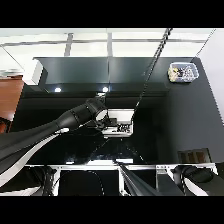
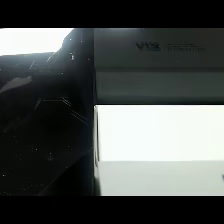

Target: Fold the box and place the chain.

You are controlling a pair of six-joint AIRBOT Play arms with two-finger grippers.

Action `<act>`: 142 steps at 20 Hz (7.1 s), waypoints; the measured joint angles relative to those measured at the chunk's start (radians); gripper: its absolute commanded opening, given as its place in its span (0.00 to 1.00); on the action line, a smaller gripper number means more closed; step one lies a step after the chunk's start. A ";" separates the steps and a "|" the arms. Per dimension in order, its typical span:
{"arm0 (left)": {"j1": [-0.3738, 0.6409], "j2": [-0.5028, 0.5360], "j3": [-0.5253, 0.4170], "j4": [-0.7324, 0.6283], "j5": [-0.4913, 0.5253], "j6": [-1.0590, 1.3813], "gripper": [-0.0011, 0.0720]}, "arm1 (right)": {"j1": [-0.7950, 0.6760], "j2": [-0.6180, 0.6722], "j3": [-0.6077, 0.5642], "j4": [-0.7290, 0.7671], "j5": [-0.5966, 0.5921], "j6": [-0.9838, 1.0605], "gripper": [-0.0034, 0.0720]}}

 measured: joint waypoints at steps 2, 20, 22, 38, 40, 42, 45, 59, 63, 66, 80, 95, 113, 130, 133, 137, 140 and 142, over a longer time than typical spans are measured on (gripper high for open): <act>0.000 0.000 0.000 0.000 0.000 0.000 0.05 | 0.000 -0.007 0.006 0.013 0.005 0.000 0.07; 0.000 0.000 0.000 0.000 -0.001 0.000 0.05 | 0.115 -0.107 -0.403 -0.329 0.299 0.086 0.07; 0.000 0.000 0.000 0.000 -0.001 0.000 0.05 | 0.122 -0.108 -0.501 -0.299 0.241 0.091 0.07; 0.000 0.000 0.000 0.000 0.000 0.000 0.05 | -0.011 0.000 -0.573 -0.320 0.227 0.092 0.07; 0.000 0.000 0.000 0.000 0.000 0.000 0.05 | -0.026 0.018 -0.563 -0.307 0.270 0.095 0.07; 0.000 0.000 0.000 0.000 0.000 0.000 0.05 | -0.026 0.026 -0.560 -0.267 0.290 0.090 0.07; 0.000 0.000 0.000 0.000 0.000 0.000 0.05 | 0.008 0.032 -0.557 -0.193 0.273 0.073 0.07; 0.000 0.000 0.000 0.000 -0.002 0.000 0.05 | 0.128 0.019 -0.838 -0.208 0.002 0.091 0.17; 0.000 0.000 0.000 0.000 -0.001 0.000 0.05 | 0.129 0.019 -0.872 -0.204 -0.021 0.092 0.51; 0.000 0.000 0.000 0.000 0.000 0.000 0.05 | 0.115 0.019 -0.880 -0.208 -0.027 0.094 0.50; -0.014 0.185 0.012 0.066 -0.039 0.145 0.97 | -0.051 0.023 -0.883 -0.344 0.066 0.056 0.50; 0.638 0.625 -0.612 -0.731 0.098 1.788 0.99 | -0.055 0.023 -0.884 -0.416 0.067 0.056 0.50; 0.443 0.201 -0.489 -0.997 0.289 2.697 0.99 | -0.054 0.023 -0.884 -0.418 0.057 0.068 0.50; 0.385 0.147 -0.435 -1.033 0.335 2.697 0.99 | -0.054 0.023 -0.884 -0.418 0.007 0.068 0.50; 0.375 0.138 -0.422 -1.030 0.335 2.690 0.75 | -0.054 0.023 -0.884 -0.418 -0.001 0.068 0.50; 0.361 0.132 -0.416 -1.026 0.340 2.685 0.64 | -0.053 0.013 -0.884 -0.417 -0.086 0.073 0.98; 0.358 0.131 -0.415 -1.022 0.342 2.685 0.64 | -0.043 -0.035 -0.885 -0.412 -0.200 0.089 0.98; 0.357 0.131 -0.415 -1.021 0.343 2.685 0.64 | -0.024 -0.095 -0.885 -0.403 -0.253 0.083 0.98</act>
